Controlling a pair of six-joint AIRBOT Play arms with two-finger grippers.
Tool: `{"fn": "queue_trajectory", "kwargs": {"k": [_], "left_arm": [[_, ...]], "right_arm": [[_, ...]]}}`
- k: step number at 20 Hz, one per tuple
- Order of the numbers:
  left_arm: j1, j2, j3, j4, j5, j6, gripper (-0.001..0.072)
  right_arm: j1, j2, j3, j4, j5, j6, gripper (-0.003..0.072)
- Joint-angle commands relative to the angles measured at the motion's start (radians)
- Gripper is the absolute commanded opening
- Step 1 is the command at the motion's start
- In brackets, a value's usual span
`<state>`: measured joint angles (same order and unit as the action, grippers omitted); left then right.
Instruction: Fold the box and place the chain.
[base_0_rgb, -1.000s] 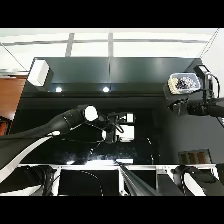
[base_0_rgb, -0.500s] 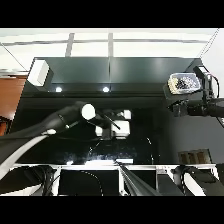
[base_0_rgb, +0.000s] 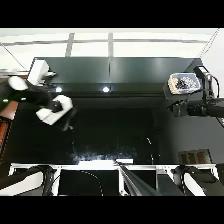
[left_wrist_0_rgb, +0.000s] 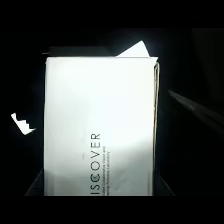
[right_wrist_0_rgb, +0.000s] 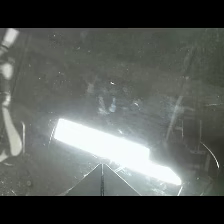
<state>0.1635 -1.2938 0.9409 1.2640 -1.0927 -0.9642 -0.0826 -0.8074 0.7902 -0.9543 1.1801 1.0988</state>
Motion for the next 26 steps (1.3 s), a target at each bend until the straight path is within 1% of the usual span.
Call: {"fn": "queue_trajectory", "kwargs": {"k": [1, 3, 4, 5, 8, 10, 13, 15, 16, 17, 18, 20, 21, 23, 24, 25, 26], "left_arm": [[0.277, 0.005, 0.002, -0.014, 0.134, -0.052, 0.028], [0.333, -0.018, 0.018, 0.02, 0.231, -0.053, 0.0278], [0.344, -0.05, 0.043, 0.045, 0.249, -0.053, 0.0278], [0.343, -0.09, 0.078, 0.061, 0.251, -0.053, 0.0278], [0.307, -0.213, 0.2, -0.007, 0.249, -0.005, 0.0278], [0.287, -0.266, 0.253, -0.027, 0.273, 0.069, 0.0278], [0.275, -0.335, 0.322, -0.026, 0.299, 0.067, 0.0277], [0.274, -0.374, 0.355, -0.078, 0.298, 0.066, 0.0279], [0.274, -0.385, 0.359, -0.112, 0.307, 0.067, 0.0313], [0.273, -0.388, 0.359, -0.116, 0.32, 0.067, 0.0547], [0.274, -0.386, 0.36, -0.1, 0.331, 0.054, 0.072], [0.275, -0.356, 0.395, -0.014, 0.276, -0.033, 0.072], [0.275, -0.334, 0.424, 0.019, 0.232, -0.08, 0.072], [0.275, -0.275, 0.497, 0.036, 0.081, -0.13, 0.072], [0.275, -0.246, 0.53, 0.038, 0.006, -0.17, 0.0704], [0.275, -0.215, 0.559, 0.051, -0.052, -0.243, 0.0614], [0.275, -0.177, 0.574, 0.057, -0.094, -0.329, 0.0488]], "right_arm": [[0.0, 0.001, 0.0, 0.0, 0.0, 0.028, 0.0009], [0.0, 0.001, 0.0, 0.0, -0.007, 0.05, 0.0009], [0.0, 0.0, 0.0, 0.0, -0.02, 0.065, 0.0009], [0.0, 0.001, 0.0, 0.001, -0.033, 0.073, 0.0009], [0.021, 0.001, 0.0, 0.014, -0.006, 0.052, 0.001], [0.05, 0.001, 0.0, 0.014, 0.005, 0.053, 0.001], [0.075, 0.001, 0.0, 0.014, -0.008, 0.053, 0.001], [0.075, 0.001, 0.0, 0.014, -0.01, 0.054, 0.0009], [0.075, 0.0, 0.0, 0.014, -0.011, 0.054, 0.0009], [0.075, 0.001, 0.0, 0.014, -0.011, 0.054, 0.0009], [0.075, 0.001, 0.0, 0.014, -0.01, 0.057, 0.0009], [0.075, 0.001, 0.0, 0.016, -0.003, 0.057, 0.0009], [0.075, 0.001, 0.001, 0.016, 0.001, 0.057, 0.001], [0.075, 0.001, 0.008, 0.015, 0.002, 0.056, 0.0009], [0.074, 0.001, 0.021, 0.015, 0.005, 0.06, 0.0009], [0.074, 0.001, 0.044, 0.015, 0.034, 0.078, 0.0009], [0.074, 0.001, 0.084, 0.005, 0.113, 0.079, 0.0009]]}}
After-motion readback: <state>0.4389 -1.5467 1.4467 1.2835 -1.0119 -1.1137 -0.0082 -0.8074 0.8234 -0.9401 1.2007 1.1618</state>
